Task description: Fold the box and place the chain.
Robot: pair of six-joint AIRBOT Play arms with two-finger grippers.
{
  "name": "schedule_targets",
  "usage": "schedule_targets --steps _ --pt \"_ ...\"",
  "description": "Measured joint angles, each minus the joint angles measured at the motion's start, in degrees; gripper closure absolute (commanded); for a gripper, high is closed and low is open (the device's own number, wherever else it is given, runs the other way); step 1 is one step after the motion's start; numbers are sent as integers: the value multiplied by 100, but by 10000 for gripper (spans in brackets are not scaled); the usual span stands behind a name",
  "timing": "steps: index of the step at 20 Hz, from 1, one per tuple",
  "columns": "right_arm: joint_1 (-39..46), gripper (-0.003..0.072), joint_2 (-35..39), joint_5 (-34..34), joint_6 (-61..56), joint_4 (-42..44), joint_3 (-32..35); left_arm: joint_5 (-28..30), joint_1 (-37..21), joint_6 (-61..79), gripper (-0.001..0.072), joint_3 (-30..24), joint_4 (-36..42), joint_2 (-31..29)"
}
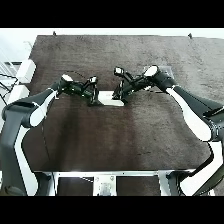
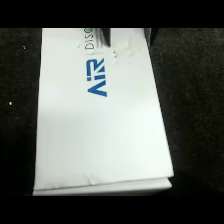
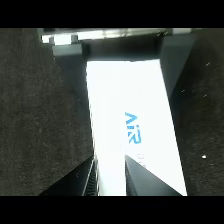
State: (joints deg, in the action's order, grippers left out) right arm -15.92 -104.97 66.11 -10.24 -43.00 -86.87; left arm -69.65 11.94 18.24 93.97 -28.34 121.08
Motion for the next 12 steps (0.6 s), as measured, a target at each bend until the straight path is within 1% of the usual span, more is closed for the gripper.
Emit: schedule_targets --steps 2,3,4,7,8,9,10,11,12 --pt "2 445 0 4 15 48 9 0 0 -2 252 0 0 0" --pt "2 393 0 9 26 83 9 2 0 -7 252 0 2 0" --pt "9 313 -2 39 37 127 2 2 0 -15 252 0 4 0" --pt "48 306 -4 74 111 466 -15 9 4 -33 252 0 15 0" --pt "90 336 0 44 146 616 -22 9 4 -31 252 0 13 0" --pt "122 398 2 28 173 761 -26 11 4 -33 252 0 13 0" --pt "138 481 2 37 192 898 -26 13 4 -31 252 0 13 0" --pt "162 585 4 37 216 1025 -28 13 4 -31 252 0 13 0" --pt "179 643 7 39 232 1102 -24 13 4 -28 252 0 13 0"
